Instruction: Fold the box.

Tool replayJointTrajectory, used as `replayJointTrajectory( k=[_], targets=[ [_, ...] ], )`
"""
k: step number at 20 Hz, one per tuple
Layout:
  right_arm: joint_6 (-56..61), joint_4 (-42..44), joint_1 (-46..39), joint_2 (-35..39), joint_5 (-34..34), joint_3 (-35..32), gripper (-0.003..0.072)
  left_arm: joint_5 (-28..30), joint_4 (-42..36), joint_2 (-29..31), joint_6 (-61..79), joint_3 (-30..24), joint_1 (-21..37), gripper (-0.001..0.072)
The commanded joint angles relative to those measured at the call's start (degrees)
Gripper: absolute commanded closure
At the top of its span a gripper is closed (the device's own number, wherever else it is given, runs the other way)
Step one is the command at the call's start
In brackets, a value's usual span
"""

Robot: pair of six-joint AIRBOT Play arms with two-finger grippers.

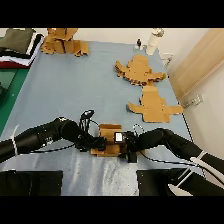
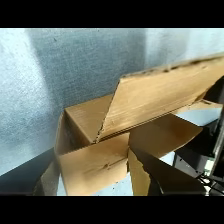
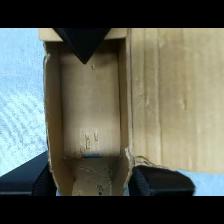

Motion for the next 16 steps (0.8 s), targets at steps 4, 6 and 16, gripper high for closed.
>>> replayJointTrajectory(
  k=[4, 6, 16],
  targets=[
    [0.0, 0.0, 0.0, 0.0, 0.0, 0.0, 0.0246, 0.6, -0.4, -0.1, -0.5, 2.8, -0.3, 0.0102],
    [0.0, 0.0, 0.0, 0.0, 0.0, 0.0, 0.0246, 0.9, -3.3, -0.1, 1.1, 3.9, -0.3, 0.0005],
    [0.0, 0.0, 0.0, 0.0, 0.0, 0.0, 0.0246, -0.1, -5.4, 0.3, 2.6, 4.6, -0.3, 0.0005]
  ],
)
